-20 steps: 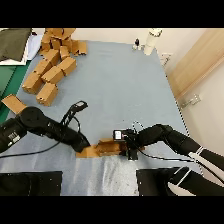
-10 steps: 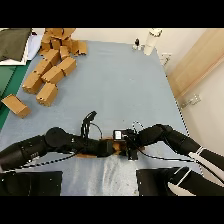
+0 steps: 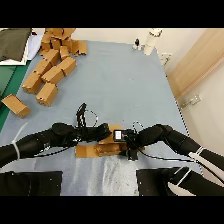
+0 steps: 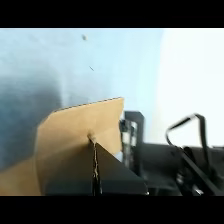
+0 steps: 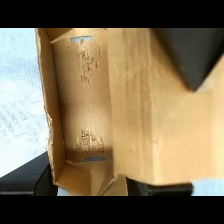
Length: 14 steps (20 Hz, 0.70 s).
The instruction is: Fold the box.
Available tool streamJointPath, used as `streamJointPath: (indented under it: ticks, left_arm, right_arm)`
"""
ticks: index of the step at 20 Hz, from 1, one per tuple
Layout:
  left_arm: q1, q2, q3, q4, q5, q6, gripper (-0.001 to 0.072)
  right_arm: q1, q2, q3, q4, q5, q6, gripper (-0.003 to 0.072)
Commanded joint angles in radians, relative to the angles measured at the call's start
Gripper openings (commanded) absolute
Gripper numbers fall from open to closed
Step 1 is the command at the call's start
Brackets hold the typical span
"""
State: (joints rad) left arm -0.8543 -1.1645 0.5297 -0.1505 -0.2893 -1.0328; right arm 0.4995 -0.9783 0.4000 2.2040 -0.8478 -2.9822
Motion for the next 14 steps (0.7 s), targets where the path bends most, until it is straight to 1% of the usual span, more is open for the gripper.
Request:
streamJointPath:
  ticks: [1,7,11,14]
  left_arm:
    - [0.011,-0.084,0.005,-0.022,-0.026,0.032,0.0008]
    - [0.014,-0.106,0.006,-0.013,0.045,0.049,0.0008]
    - [0.026,-0.114,0.015,0.022,0.05,0.053,0.0008]
    - [0.044,-0.09,0.043,0.053,0.04,0.06,0.0008]
  right_arm:
    - [0.001,0.0,0.0,0.0,0.001,-0.002,0.0497]
    - [0.001,0.0,0.0,0.0,0.0,-0.002,0.0497]
    - [0.001,0.0,0.0,0.003,-0.007,-0.002,0.0496]
    - [0.001,0.0,0.0,0.003,-0.01,-0.002,0.0497]
